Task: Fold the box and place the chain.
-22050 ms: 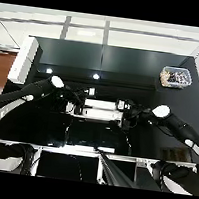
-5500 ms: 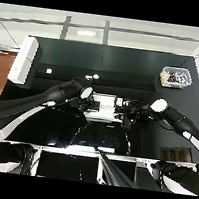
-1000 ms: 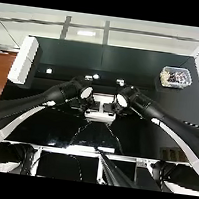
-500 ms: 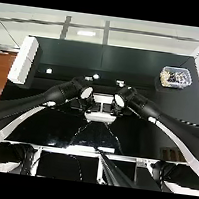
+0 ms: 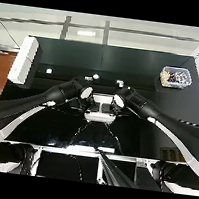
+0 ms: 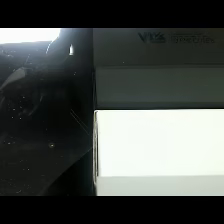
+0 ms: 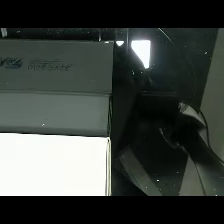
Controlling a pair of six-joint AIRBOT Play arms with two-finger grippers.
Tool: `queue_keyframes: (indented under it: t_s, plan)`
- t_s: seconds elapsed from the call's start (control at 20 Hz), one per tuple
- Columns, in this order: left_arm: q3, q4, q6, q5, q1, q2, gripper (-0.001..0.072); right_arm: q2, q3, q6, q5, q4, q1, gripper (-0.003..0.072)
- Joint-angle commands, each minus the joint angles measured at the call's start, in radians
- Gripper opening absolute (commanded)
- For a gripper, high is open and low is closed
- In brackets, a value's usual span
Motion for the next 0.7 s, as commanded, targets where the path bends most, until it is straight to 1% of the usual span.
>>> queue_keyframes:
  t_s: [0.0,0.05,0.1,0.15,0.25,0.3,0.45,0.55,0.65]
  plan:
    - [0.001,0.000,0.002,0.005,0.001,0.000,0.0031,0.001,0.001,-0.008,0.004,0.000,0.000,0.0018]
    - [0.001,0.000,0.002,0.005,0.000,0.000,0.0031,0.002,0.001,-0.008,0.004,0.000,0.000,0.0019]
    - [0.001,0.000,0.002,0.005,0.001,0.000,0.0031,0.004,0.001,-0.008,0.002,-0.001,0.000,0.0053]
    - [0.001,0.000,0.002,0.005,0.001,0.000,0.0031,0.007,0.001,-0.008,0.000,-0.001,0.000,0.0213]
    - [0.001,0.000,0.002,0.005,0.001,0.000,0.0031,0.014,0.006,-0.024,0.010,0.000,-0.002,0.0360]
    - [0.001,0.000,0.002,0.005,0.001,0.000,0.0031,0.020,0.011,-0.039,0.014,0.001,-0.002,0.0384]
    - [0.001,0.000,0.002,0.005,0.001,0.000,0.0031,0.065,0.032,-0.097,0.034,0.000,-0.002,0.0384]
    - [0.001,0.000,0.002,0.005,0.001,0.000,0.0031,0.123,0.047,-0.136,0.045,-0.006,-0.003,0.0384]
    - [0.001,0.000,0.002,0.005,0.001,0.000,0.0031,0.195,0.058,-0.164,0.084,-0.040,-0.014,0.0384]
